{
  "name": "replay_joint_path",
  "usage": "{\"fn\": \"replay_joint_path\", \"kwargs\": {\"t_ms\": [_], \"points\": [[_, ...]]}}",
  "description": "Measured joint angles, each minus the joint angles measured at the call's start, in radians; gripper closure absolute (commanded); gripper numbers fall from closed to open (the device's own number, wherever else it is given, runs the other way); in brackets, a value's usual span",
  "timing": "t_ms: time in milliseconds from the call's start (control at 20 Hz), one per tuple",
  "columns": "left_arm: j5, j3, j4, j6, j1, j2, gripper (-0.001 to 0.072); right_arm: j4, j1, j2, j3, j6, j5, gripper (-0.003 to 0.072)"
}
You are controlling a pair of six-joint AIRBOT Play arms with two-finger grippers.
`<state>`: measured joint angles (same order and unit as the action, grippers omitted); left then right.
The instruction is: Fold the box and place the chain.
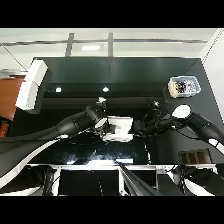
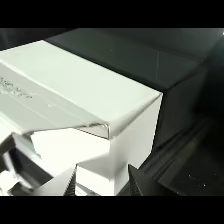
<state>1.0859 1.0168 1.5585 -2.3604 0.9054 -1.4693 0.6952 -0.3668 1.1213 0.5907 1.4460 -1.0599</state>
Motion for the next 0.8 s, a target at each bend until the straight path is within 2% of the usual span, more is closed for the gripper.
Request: {"fn": "replay_joint_path", "kwargs": {"t_ms": [350,800], "points": [[0.0,0.0,0.0,0.0,0.0,0.0,0.0682,0.271,-0.176,0.003,0.066,0.313,0.097,0.0328],[0.0,0.0,0.0,0.0,0.0,0.0,0.0683,0.565,-0.336,0.031,0.138,0.673,0.138,0.0329]]}}
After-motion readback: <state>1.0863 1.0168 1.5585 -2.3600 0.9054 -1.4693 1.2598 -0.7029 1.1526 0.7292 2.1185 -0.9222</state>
